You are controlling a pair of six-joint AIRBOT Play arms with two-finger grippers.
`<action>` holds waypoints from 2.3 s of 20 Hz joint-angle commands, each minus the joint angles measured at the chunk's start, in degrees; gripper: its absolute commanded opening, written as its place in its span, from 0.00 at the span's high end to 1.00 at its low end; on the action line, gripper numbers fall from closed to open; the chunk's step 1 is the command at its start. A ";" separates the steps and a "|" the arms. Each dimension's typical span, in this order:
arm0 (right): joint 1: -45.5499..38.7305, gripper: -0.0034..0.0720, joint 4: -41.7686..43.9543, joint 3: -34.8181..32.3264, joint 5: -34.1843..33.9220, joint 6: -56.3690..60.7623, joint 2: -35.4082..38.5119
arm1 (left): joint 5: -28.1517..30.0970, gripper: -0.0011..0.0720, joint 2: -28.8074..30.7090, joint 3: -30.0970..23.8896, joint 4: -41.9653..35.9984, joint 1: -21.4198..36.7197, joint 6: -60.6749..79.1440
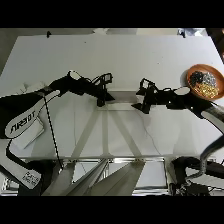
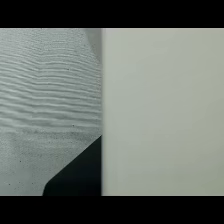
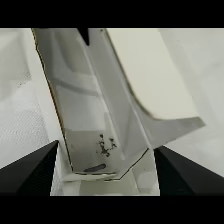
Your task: Fold the box and place the chain.
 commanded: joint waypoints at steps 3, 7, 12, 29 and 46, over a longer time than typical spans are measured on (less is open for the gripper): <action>-0.72 0.09 -3.04 3.19 5.57 1.36 -4.81 | 0.07 0.97 -0.02 -0.02 0.00 -0.02 0.02; -0.74 0.09 -2.99 3.19 5.97 -0.35 -5.18 | 0.07 0.97 -0.02 -0.02 0.00 -0.02 0.02; -0.72 0.09 -4.09 8.57 13.70 0.37 -10.73 | 0.07 0.97 -0.02 -0.02 0.00 -0.02 0.02; -0.44 0.09 -7.80 9.86 12.83 0.72 -13.05 | 0.07 0.97 -0.02 -0.02 0.00 -0.02 0.02; -0.44 0.43 -8.00 9.86 12.85 0.72 -13.03 | 0.04 0.97 -0.02 -0.02 0.00 -0.02 0.02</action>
